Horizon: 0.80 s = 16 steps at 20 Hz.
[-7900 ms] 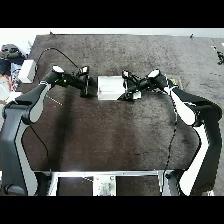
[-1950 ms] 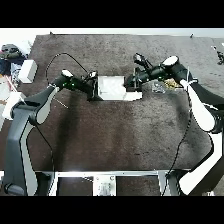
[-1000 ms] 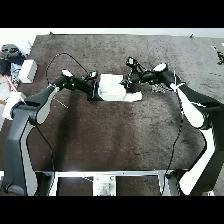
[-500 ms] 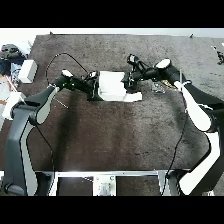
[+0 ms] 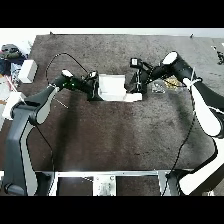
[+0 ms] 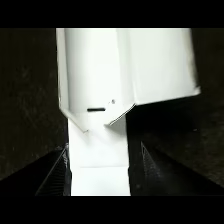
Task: Fold the box and place the chain.
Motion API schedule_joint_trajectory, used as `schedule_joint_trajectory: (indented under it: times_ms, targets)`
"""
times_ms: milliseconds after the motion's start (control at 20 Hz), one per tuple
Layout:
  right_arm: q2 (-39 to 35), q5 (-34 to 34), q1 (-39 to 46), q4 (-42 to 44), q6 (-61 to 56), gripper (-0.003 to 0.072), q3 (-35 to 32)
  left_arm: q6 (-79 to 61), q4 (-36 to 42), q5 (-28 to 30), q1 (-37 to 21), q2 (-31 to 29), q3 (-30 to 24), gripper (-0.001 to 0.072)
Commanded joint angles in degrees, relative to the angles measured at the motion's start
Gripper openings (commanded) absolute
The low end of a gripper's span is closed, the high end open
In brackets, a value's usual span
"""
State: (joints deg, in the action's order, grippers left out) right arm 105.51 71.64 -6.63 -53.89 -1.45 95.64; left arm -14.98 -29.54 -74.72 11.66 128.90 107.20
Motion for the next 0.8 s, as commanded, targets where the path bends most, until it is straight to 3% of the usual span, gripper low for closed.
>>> schedule_joint_trajectory:
  times_ms: [0, 300, 400, 500, 600, 750]
  targets:
    - [2.9, 0.7, -0.7, -3.0, 1.9, 0.0518, 0.0, 0.0, 0.0, 0.2, 0.0, 0.0, 0.0, 0.0486]
    - [3.6, -7.9, -4.2, -4.0, 1.8, 0.0516, -0.3, 0.0, 0.0, 0.2, -0.1, 0.0, 0.0, 0.0486]
    - [3.6, -7.8, -4.2, -3.8, 1.8, 0.0399, -0.4, 0.0, 0.0, 0.2, -0.1, 0.0, 0.0, 0.0487]
    - [3.6, -7.9, -4.4, -3.7, 1.8, 0.0398, -0.7, 0.0, 0.0, 0.2, 0.0, 0.0, 0.0, 0.0487]
    - [3.6, -7.8, -4.6, -1.7, 1.9, 0.0217, -1.8, 0.0, 0.0, 0.2, 0.0, 0.0, 0.0, 0.0487]
    - [3.6, -8.0, -4.6, 0.7, 1.9, 0.0221, -3.2, 0.0, 0.0, 0.2, 0.0, 0.0, 0.0, 0.0487]
